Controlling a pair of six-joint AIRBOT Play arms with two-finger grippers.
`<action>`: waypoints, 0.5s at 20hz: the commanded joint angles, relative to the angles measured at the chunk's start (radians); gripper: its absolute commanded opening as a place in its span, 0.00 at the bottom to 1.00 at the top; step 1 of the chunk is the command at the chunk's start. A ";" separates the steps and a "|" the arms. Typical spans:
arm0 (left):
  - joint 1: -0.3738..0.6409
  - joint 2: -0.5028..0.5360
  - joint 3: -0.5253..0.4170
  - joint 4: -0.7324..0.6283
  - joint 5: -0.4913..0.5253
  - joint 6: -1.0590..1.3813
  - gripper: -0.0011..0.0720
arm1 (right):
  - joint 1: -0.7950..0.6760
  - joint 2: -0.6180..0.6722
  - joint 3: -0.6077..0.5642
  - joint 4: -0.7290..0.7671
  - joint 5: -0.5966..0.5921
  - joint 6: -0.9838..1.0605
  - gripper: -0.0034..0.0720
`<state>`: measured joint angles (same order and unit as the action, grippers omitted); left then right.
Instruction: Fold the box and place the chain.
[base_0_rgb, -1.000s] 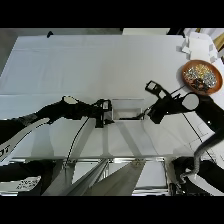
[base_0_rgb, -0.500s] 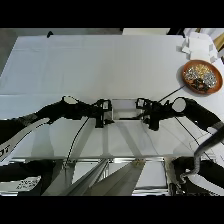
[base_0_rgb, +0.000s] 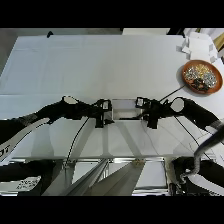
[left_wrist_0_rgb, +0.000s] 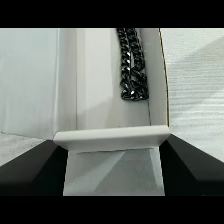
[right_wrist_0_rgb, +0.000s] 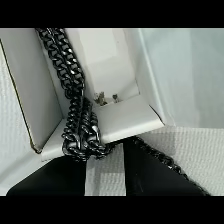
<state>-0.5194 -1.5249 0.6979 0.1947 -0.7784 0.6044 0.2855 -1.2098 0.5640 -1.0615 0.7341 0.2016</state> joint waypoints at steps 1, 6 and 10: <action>0.000 0.000 0.000 0.000 0.000 0.000 0.22 | 0.001 -0.004 -0.001 -0.009 -0.014 0.000 0.28; 0.000 0.000 0.000 0.000 0.000 0.000 0.22 | 0.001 -0.003 -0.001 -0.042 0.014 0.008 0.06; 0.000 0.000 0.000 0.000 0.000 0.000 0.22 | -0.001 0.064 -0.001 -0.085 0.026 0.011 0.06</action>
<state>-0.5194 -1.5249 0.6979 0.1947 -0.7784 0.6048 0.2852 -1.1870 0.5617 -1.1156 0.7509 0.2096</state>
